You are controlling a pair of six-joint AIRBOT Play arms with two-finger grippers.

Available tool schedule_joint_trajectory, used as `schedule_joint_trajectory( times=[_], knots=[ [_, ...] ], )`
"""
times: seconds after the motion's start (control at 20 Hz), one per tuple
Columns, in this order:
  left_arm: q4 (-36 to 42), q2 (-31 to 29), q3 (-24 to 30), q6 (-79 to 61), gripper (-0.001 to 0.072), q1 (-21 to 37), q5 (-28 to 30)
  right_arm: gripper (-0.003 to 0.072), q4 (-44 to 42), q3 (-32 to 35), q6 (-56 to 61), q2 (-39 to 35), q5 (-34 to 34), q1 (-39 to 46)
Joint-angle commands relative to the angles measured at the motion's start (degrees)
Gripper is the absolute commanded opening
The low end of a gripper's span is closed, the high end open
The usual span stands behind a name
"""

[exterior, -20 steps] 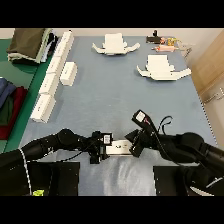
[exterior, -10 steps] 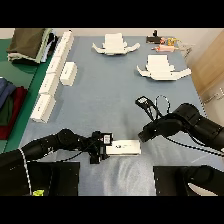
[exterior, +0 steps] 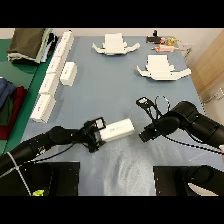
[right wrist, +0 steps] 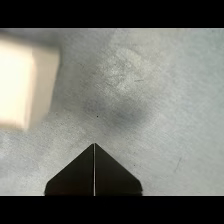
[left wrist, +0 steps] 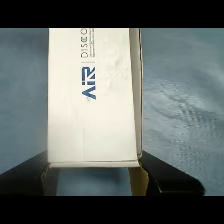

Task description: Fold the box.

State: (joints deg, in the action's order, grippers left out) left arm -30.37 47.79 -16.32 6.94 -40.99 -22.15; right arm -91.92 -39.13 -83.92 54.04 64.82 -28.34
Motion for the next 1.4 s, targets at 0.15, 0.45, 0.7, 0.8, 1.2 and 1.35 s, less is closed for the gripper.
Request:
schedule_joint_trajectory(
  times=[0.15, 0.45, 0.7, 0.8, 1.2, 1.35],
  knots=[
    [-23.1, -6.4, -0.2, 29.7, 0.0472, 25.0, 0.5, 0.0006, 0.0, -0.1, 0.1, 0.0, 0.2, 0.0],
    [-24.1, -0.1, -5.0, 30.2, 0.0473, 43.4, 0.3, 0.0005, 0.0, -0.1, 0.1, 0.0, 0.2, 0.0],
    [-23.5, 14.1, -14.6, 30.2, 0.0472, 43.8, 3.2, 0.0005, 0.0, -0.1, 0.1, 0.0, 0.2, 0.0],
    [-23.5, 20.5, -19.3, 30.3, 0.0472, 43.8, 4.1, 0.0005, 0.0, -0.1, 0.1, 0.0, 0.2, 0.0],
    [-23.5, 38.5, -39.7, 33.2, 0.0472, 43.1, 4.2, 0.0005, 0.0, -0.1, 0.1, 0.0, 0.2, 0.0],
    [-23.5, 41.9, -44.3, 35.0, 0.0473, 43.1, 4.1, 0.0005, 0.0, -0.1, 0.1, 0.0, 0.2, 0.0]
  ],
)
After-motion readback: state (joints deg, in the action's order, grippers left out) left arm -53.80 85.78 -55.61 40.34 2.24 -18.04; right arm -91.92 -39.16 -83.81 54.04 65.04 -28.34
